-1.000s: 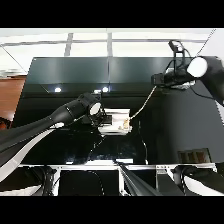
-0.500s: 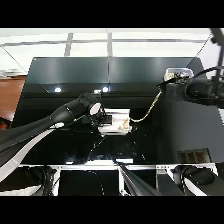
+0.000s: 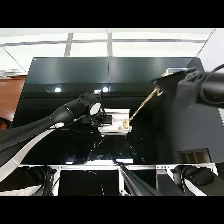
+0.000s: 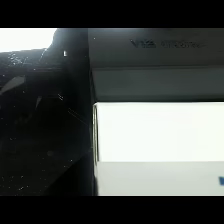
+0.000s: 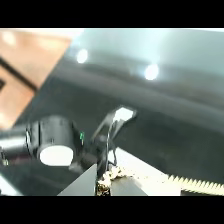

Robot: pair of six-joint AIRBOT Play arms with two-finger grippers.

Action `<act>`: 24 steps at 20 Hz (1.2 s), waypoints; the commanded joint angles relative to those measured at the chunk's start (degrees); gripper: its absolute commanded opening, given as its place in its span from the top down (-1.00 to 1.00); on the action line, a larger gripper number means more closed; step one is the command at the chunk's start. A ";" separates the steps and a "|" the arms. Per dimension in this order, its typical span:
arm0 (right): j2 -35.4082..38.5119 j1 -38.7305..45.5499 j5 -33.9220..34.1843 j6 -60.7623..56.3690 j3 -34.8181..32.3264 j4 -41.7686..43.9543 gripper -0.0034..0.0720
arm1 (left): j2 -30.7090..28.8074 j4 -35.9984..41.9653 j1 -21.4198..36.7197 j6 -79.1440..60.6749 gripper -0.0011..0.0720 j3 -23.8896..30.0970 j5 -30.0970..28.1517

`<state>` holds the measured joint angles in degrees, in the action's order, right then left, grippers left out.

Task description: Fold the box and place the chain.

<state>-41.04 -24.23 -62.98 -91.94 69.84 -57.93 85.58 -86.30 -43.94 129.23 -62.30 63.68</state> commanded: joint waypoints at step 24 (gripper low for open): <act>-17.16 -8.81 20.22 -3.65 -25.70 9.29 0.82 | 0.04 0.00 0.02 -0.02 0.89 -0.04 0.00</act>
<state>-57.32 -32.95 -42.98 -95.85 44.21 -48.49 85.58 -86.28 -43.94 129.23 -62.30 63.72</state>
